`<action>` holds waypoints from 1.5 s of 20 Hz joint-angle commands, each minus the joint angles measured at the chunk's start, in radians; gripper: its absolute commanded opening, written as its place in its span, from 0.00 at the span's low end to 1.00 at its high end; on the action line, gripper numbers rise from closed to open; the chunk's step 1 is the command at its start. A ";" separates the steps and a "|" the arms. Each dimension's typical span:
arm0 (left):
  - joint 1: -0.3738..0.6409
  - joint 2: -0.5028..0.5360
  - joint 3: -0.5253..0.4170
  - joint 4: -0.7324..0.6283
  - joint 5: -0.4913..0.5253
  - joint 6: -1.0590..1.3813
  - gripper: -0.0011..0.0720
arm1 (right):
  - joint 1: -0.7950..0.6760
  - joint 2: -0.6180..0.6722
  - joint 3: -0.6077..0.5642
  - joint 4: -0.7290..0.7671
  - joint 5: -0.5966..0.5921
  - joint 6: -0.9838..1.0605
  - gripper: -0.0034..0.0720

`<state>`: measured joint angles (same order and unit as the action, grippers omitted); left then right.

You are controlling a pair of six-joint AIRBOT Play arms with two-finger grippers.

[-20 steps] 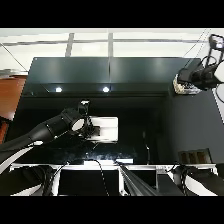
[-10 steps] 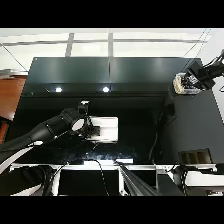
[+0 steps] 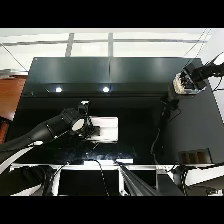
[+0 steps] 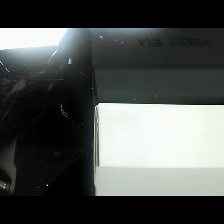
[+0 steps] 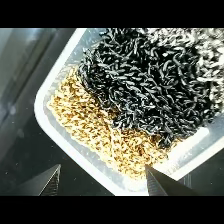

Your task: Fold the box and place the chain.

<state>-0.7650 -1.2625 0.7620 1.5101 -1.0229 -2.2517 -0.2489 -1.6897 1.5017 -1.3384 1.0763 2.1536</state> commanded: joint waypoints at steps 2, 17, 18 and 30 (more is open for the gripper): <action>0.001 0.000 0.000 0.007 0.005 0.000 0.06 | 0.000 -0.034 0.004 0.012 -0.010 0.010 0.67; 0.001 0.000 0.000 0.007 0.000 0.000 0.06 | 0.000 -0.071 0.004 0.031 -0.071 0.046 0.67; 0.001 0.000 0.000 0.007 0.000 0.000 0.06 | 0.000 -0.074 0.004 0.031 -0.075 0.047 0.67; 0.001 0.000 0.000 0.007 0.001 0.000 0.06 | 0.000 -0.085 0.004 0.032 -0.115 0.008 0.66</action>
<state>-0.7650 -1.2625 0.7620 1.5173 -1.0214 -2.2517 -0.2489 -1.7744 1.5055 -1.3083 0.9623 2.1742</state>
